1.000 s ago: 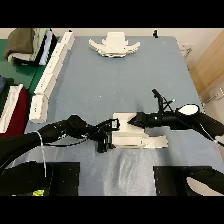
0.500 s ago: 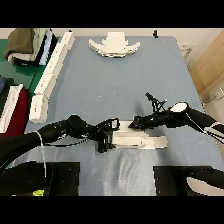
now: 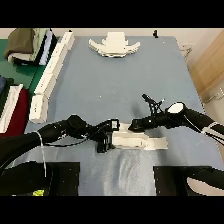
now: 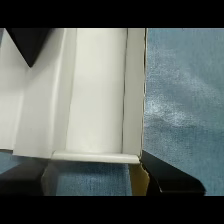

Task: Fold the box.

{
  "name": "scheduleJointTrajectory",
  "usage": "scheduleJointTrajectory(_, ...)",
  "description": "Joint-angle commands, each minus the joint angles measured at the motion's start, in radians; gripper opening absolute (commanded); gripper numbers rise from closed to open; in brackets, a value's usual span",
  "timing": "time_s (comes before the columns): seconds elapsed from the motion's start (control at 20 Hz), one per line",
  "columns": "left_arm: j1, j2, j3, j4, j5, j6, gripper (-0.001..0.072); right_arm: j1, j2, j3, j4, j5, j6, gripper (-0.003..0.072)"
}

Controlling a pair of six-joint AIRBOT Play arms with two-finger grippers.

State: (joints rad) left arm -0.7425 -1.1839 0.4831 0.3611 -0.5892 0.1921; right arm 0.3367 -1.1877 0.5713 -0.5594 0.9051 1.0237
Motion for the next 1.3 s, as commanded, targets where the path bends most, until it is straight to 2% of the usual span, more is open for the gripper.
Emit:
scheduleJointTrajectory(0.0, 0.0, 0.0, 0.001, -0.002, 0.004, -0.001, 0.0462, -0.002, 0.064, 0.051, -0.021, 0.014, -0.003, 0.0004)
scheduleJointTrajectory(0.25, 0.0, 0.0, 0.001, -0.002, 0.004, -0.002, 0.0462, -0.003, 0.291, 0.12, -0.274, 0.053, 0.089, 0.0004)
scheduleJointTrajectory(0.4, 0.0, 0.0, 0.001, -0.002, 0.003, -0.002, 0.0461, 0.008, 0.412, 0.111, -0.393, 0.222, 0.088, 0.0004)
scheduleJointTrajectory(0.5, 0.0, 0.0, 0.001, -0.002, 0.004, -0.001, 0.0462, 0.034, 0.491, 0.074, -0.406, 0.328, -0.033, 0.0004)
scheduleJointTrajectory(0.55, 0.0, 0.0, 0.001, -0.002, 0.004, -0.001, 0.0461, 0.047, 0.523, 0.051, -0.452, 0.354, -0.042, 0.0109)
scheduleJointTrajectory(0.6, 0.0, 0.0, 0.001, -0.002, 0.004, -0.002, 0.0462, 0.056, 0.549, 0.025, -0.525, 0.371, -0.045, 0.0419)
scheduleJointTrajectory(0.65, 0.0, 0.0, 0.001, -0.002, 0.004, -0.002, 0.0462, 0.062, 0.567, -0.003, -0.584, 0.375, -0.07, 0.0559)
scheduleJointTrajectory(0.7, 0.0, 0.0, 0.001, -0.002, 0.004, -0.002, 0.0462, 0.07, 0.579, -0.029, -0.633, 0.365, -0.114, 0.061)
scheduleJointTrajectory(0.95, 0.0, 0.0, 0.001, -0.002, 0.003, -0.002, 0.0462, 0.076, 0.52, -0.101, -0.772, 0.203, -0.308, 0.0632)
scheduleJointTrajectory(1.0, 0.0, 0.0, 0.001, -0.002, 0.004, -0.001, 0.0461, 0.077, 0.497, -0.114, -0.769, 0.167, -0.371, 0.0713)
scheduleJointTrajectory(1.25, 0.0, -0.001, 0.001, -0.002, 0.004, -0.001, 0.0462, 0.107, 0.441, -0.127, -0.713, 0.06, -0.528, 0.0713)
